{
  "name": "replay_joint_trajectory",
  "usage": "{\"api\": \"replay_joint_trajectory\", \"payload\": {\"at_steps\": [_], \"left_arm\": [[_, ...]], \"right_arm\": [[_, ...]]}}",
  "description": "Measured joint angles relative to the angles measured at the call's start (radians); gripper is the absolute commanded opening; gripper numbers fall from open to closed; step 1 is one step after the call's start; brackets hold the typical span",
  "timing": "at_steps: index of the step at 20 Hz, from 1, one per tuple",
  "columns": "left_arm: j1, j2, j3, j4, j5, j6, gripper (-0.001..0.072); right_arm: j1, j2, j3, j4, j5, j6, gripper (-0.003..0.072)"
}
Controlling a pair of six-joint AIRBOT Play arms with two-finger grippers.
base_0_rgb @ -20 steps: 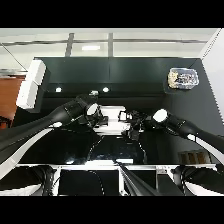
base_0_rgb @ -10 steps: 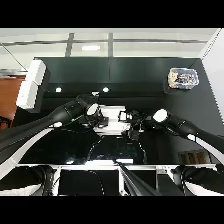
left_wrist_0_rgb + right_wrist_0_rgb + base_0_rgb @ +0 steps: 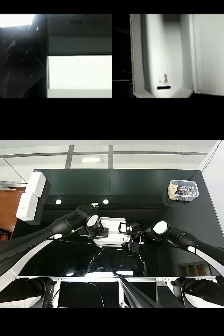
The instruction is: Fold the box and place the chain.
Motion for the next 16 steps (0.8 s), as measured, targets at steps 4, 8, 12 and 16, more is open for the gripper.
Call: {"api": "replay_joint_trajectory", "payload": {"at_steps": [4, 8, 12, 16], "left_arm": [[0.000, 0.000, 0.001, 0.000, 0.002, 0.001, 0.0030], [0.000, 0.000, 0.001, -0.002, 0.006, -0.004, 0.0030], [0.000, 0.000, 0.002, -0.005, 0.007, -0.013, 0.0030], [0.000, 0.000, 0.002, 0.000, -0.003, -0.015, 0.0030]], "right_arm": [[0.000, 0.000, 0.000, 0.000, 0.000, 0.005, 0.0495], [-0.001, 0.027, 0.000, -0.028, 0.017, 0.023, 0.0495], [-0.009, 0.082, -0.001, -0.077, 0.034, 0.028, 0.0495], [-0.020, 0.110, -0.001, -0.137, 0.064, 0.075, 0.0613]]}}
